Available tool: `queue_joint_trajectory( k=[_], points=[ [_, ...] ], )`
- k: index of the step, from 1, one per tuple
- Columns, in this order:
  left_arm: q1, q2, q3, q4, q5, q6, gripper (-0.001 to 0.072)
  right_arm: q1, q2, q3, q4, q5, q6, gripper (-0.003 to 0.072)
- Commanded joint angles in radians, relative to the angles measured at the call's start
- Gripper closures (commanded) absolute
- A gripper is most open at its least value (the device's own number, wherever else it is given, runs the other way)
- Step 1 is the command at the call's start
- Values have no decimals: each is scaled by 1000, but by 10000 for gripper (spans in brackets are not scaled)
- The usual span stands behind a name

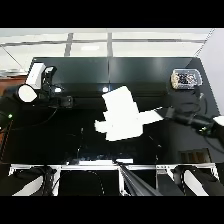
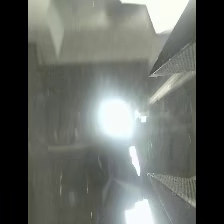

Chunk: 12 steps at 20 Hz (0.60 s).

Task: Fold the box and place the chain.

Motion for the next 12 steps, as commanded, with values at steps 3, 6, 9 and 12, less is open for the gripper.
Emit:
queue_joint_trajectory(
  k=[3, 6, 9, 12],
  points=[
    [1, -134, -15, -359, 13, 85, 8, 355, 60, -109, 162, -366, -36, 672],
    [45, -280, -15, -695, -85, 347, 8, 388, 60, -109, 166, -387, -36, 672],
    [70, -393, 4, -857, -207, 532, 8, 388, 60, -109, 169, -367, -36, 672],
    [56, -466, 57, -792, -233, 566, 8, 388, 60, -109, 167, -356, -36, 672]
  ],
)
